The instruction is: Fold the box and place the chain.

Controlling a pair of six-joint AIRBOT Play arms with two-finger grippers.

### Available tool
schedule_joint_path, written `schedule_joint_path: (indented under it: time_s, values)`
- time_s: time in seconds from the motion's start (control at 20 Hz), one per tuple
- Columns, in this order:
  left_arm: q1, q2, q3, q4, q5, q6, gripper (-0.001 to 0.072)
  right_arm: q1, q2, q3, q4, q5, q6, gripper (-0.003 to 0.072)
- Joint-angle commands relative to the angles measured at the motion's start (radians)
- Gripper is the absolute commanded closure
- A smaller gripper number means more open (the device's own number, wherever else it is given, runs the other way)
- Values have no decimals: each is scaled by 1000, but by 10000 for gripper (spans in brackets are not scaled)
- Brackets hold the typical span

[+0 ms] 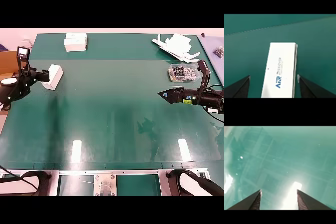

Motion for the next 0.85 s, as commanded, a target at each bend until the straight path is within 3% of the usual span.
schedule_joint_path:
  time_s: [0.0,0.8]
  values:
    - [1,14,0,1,-33,-33,6,0,0,0,2,0,0,163]
    - [1,14,0,1,-71,-43,6,0,0,0,2,0,0,162]
